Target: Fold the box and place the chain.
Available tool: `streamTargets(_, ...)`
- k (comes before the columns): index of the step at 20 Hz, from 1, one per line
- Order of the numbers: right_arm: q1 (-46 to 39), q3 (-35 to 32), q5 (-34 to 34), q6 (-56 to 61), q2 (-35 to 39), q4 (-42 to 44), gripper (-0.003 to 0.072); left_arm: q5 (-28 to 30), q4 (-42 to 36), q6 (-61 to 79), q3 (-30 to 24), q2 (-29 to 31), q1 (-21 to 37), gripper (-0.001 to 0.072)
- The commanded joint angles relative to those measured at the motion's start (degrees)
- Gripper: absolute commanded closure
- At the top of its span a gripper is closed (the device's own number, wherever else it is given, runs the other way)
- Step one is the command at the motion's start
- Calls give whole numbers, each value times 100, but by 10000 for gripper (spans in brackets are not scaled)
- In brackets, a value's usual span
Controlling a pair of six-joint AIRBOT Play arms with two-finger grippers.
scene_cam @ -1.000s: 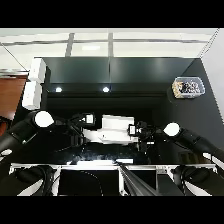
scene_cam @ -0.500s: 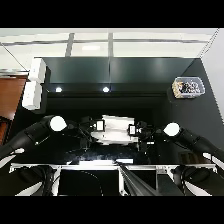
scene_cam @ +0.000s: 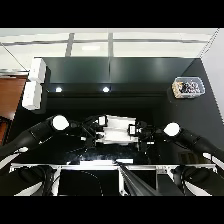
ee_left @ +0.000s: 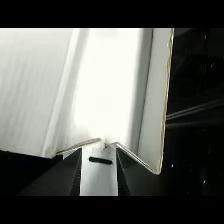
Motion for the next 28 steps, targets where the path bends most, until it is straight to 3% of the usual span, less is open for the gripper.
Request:
streamTargets(1,4,0,2,0,-2,0,484,17,-664,7,0,-109,-7,445)
streamTargets(11,4,0,2,0,-2,2,484,63,-619,219,0,-258,-17,442)
streamTargets(13,4,0,2,0,-2,0,484,81,-603,245,0,-258,-48,365)
streamTargets(14,4,0,2,0,-2,0,484,74,-588,352,0,-258,-52,266)
streamTargets(15,4,0,2,0,-2,0,485,74,-586,350,0,-256,-52,236)
streamTargets(16,4,0,2,0,-2,0,484,76,-577,350,0,-256,-52,266)
streamTargets(17,4,0,2,0,-2,0,485,74,-579,350,0,-256,-52,364)
streamTargets(18,4,0,2,0,-2,0,484,74,-579,350,0,-258,-52,381)
streamTargets(20,4,0,2,0,-2,0,485,79,-573,350,0,-256,-50,287)
streamTargets(21,4,0,2,0,-2,0,485,76,-494,345,2,-254,-48,370)
streamTargets(22,4,0,2,0,-2,0,485,61,-363,343,4,-238,-44,555)
streamTargets(23,4,0,2,0,-2,0,485,52,-199,295,7,-197,-35,675)
streamTargets(25,4,0,4,0,-2,0,485,-35,-55,-192,7,37,57,682)
streamTargets(28,4,0,4,0,-2,0,485,-448,901,-1386,7,625,603,683)
